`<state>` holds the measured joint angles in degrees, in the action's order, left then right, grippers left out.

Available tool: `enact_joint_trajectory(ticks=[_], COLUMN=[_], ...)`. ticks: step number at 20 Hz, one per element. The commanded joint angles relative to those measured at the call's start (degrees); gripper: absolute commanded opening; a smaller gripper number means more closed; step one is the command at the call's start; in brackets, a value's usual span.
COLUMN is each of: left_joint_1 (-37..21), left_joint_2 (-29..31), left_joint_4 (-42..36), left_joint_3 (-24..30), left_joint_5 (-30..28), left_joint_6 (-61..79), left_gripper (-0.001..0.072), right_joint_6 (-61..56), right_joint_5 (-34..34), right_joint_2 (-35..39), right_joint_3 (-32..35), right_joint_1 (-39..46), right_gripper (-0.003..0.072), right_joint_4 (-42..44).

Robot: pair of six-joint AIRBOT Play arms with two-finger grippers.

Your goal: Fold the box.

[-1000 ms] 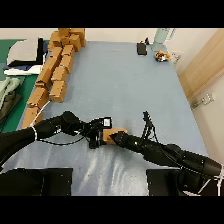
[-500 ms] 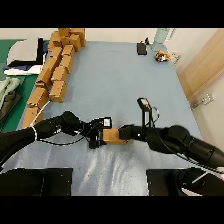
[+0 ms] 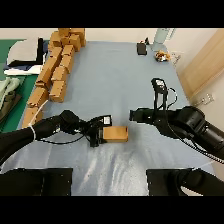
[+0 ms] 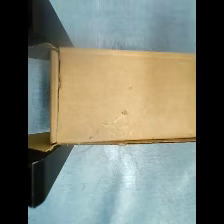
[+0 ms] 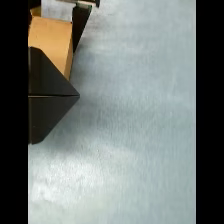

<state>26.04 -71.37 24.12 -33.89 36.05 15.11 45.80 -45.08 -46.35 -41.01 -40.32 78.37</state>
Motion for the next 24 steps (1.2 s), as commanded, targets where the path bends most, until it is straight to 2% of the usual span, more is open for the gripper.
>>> enact_joint_trajectory(ticks=[1, 3, 4, 8, 10, 13, 16, 20, 24], left_joint_1=[-3.1, -7.4, -10.2, -23.1, -30.1, -39.5, -45.2, -49.2, -49.4], left_joint_2=[4.0, 7.7, 9.3, 14.5, 16.3, 17.7, 17.8, 17.8, 17.8], left_joint_4=[0.0, 1.3, 4.3, 28.9, 34.8, 35.0, 35.0, 35.1, 36.4], left_joint_3=[-0.9, -0.9, -0.9, -0.9, -0.9, -0.9, -0.9, 0.1, 2.2], left_joint_5=[-0.2, -0.2, -0.1, 1.0, 2.9, 8.2, 12.5, 11.8, 5.7], left_joint_6=[-5.2, -10.0, -15.1, -41.0, -50.5, -54.1, -55.2, -58.7, -64.4], left_gripper=[0.0527, 0.0527, 0.0527, 0.0527, 0.0527, 0.0527, 0.0527, 0.0527, 0.0527], right_joint_6=[-5.8, -6.4, -6.6, -12.3, -12.4, -12.4, -12.3, -12.3, -12.3], right_joint_5=[-1.0, -1.0, -1.0, -1.4, -1.4, -1.4, -1.4, -1.4, -1.4], right_joint_2=[-1.4, -3.0, -3.8, -6.5, -6.8, -6.9, -6.9, -6.9, -6.9], right_joint_3=[-0.5, -0.5, -0.5, -0.5, -0.5, -0.5, -0.5, -0.5, -0.5], right_joint_1=[0.3, 0.3, 0.3, 0.3, 0.3, 0.3, 0.3, 0.3, 0.3], right_gripper=[0.0004, 0.0004, 0.0004, 0.0004, 0.0004, 0.0004, 0.0004, 0.0004, 0.0005], right_joint_4=[-3.7, -4.6, -5.2, -10.8, -12.1, -14.2, -15.0, -15.0, -15.0])
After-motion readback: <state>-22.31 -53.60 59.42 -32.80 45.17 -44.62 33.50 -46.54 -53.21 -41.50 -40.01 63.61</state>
